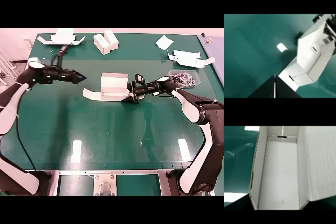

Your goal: Fold the box and place the chain.

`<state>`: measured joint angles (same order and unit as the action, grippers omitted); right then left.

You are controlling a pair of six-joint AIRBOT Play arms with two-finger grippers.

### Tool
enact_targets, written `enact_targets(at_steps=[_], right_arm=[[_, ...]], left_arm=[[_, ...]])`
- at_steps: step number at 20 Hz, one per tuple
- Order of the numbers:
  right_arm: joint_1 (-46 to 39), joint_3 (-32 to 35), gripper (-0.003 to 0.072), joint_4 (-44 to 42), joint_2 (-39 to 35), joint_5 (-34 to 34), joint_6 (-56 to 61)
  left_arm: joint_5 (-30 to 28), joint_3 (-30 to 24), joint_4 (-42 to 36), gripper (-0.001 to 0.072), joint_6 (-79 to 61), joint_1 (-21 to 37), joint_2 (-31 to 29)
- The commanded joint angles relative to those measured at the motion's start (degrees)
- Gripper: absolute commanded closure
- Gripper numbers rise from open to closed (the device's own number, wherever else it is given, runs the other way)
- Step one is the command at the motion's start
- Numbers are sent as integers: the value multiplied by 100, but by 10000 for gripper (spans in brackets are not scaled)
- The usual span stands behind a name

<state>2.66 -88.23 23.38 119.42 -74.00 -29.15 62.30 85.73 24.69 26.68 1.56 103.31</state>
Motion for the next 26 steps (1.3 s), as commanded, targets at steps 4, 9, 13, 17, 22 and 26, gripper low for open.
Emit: enact_targets(at_steps=[4,9,13,17,22,26], right_arm=[[2,0,147,-2,2,-2,2],[2,0,146,-2,2,-2,2],[2,0,147,-2,2,0,2],[2,0,146,-2,2,0,2],[2,0,146,-2,2,0,2],[2,0,146,-2,2,0,2]], left_arm=[[839,-9,1134,690,2389,719,4],[1102,-7,1176,690,3058,719,345],[951,-4,1252,690,3486,619,463],[798,9,1082,690,3729,387,658],[702,9,918,690,3692,114,962],[599,153,361,690,3480,-22,1132]])
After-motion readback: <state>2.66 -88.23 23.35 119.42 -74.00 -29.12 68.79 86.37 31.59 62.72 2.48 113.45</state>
